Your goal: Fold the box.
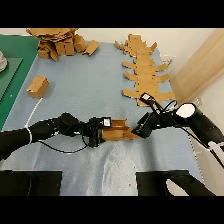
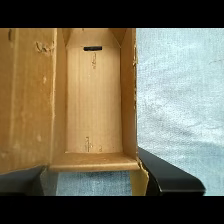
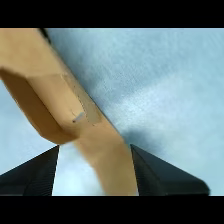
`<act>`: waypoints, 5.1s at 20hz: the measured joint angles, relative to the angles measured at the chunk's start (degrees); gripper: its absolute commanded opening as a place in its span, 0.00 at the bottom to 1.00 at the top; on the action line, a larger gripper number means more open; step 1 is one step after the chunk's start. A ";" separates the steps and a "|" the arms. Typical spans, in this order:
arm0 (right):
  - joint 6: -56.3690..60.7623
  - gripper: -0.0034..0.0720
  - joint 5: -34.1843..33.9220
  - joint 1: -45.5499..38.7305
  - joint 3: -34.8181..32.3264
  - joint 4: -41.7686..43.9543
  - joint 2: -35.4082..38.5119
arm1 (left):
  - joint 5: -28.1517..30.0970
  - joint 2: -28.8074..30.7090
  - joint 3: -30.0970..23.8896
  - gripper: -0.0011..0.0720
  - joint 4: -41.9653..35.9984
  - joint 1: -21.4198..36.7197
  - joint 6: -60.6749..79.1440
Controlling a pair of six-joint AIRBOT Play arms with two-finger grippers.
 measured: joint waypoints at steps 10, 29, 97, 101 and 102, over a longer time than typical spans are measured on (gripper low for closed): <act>34.23 0.65 2.75 2.69 -1.77 9.79 1.75 | -0.07 0.00 0.00 0.32 0.02 0.00 0.00; 40.87 0.05 1.25 2.95 -1.84 19.30 1.79 | -0.07 0.07 0.00 0.32 0.02 0.00 0.00; 22.01 0.05 -20.81 21.09 1.88 44.85 -18.82 | -13.73 7.13 -2.91 0.32 24.72 9.33 -17.68; 23.02 0.05 -22.88 20.83 2.16 41.66 -17.64 | -13.81 7.13 -2.91 0.32 25.18 9.33 -17.55; 24.50 0.05 -23.96 20.70 2.16 39.28 -17.14 | -13.81 7.17 -2.91 0.32 25.24 9.33 -17.53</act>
